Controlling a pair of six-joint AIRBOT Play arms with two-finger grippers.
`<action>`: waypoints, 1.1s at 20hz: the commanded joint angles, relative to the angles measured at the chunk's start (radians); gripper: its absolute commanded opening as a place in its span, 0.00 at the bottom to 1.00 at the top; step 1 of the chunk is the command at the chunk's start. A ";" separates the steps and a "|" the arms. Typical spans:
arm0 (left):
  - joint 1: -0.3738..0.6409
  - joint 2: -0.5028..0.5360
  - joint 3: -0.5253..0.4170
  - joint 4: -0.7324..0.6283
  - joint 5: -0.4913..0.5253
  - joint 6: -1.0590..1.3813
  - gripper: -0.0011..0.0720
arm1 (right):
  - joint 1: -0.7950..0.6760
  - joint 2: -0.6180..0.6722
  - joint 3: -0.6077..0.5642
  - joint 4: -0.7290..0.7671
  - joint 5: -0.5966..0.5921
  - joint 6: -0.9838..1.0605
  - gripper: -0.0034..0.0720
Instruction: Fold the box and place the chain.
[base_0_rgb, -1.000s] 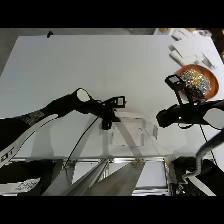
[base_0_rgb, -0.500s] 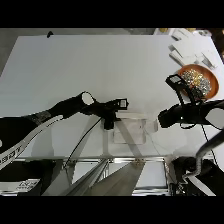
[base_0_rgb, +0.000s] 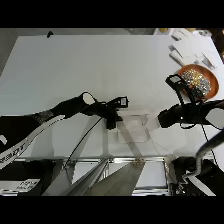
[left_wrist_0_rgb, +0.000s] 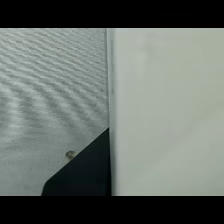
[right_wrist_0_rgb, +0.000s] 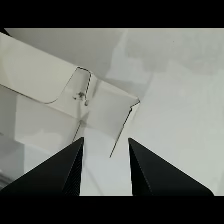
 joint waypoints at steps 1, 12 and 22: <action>0.000 -0.001 0.000 -0.005 0.010 0.001 0.03 | 0.000 0.001 0.000 0.000 0.000 -0.002 0.47; -0.003 0.059 0.000 0.111 0.079 0.000 0.02 | 0.000 0.000 0.000 0.002 0.003 -0.038 0.47; -0.004 0.047 0.000 0.111 0.052 0.004 0.02 | 0.000 0.000 0.000 0.003 0.004 -0.049 0.47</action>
